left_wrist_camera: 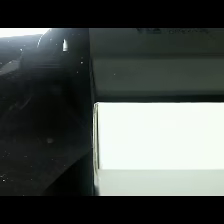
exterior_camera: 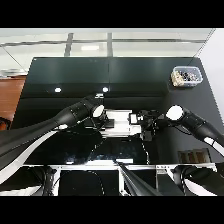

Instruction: Fold the box and place the chain.

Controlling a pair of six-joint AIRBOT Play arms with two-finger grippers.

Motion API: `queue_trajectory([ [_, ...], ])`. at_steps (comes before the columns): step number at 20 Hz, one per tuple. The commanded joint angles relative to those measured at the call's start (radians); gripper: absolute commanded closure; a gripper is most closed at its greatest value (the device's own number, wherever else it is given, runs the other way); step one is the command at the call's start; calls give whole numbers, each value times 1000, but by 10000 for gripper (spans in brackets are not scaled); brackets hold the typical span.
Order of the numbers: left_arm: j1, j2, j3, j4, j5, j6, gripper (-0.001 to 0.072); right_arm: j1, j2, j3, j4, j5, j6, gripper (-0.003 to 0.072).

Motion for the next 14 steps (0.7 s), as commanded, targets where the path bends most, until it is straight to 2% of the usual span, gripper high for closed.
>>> queue_trajectory([
  [1,0,1,0,-11,2,2,679,2,-3,1,-1,-18,-10,206],
  [7,0,0,0,-11,6,-1,679,2,-3,1,22,-13,10,215],
  [9,0,0,0,-11,6,-1,679,2,-3,1,22,-6,10,573],
  [10,0,0,0,-11,6,-1,678,2,-3,1,22,-4,10,601],
  [14,0,0,0,-11,6,-1,679,2,-4,1,54,3,47,602],
])
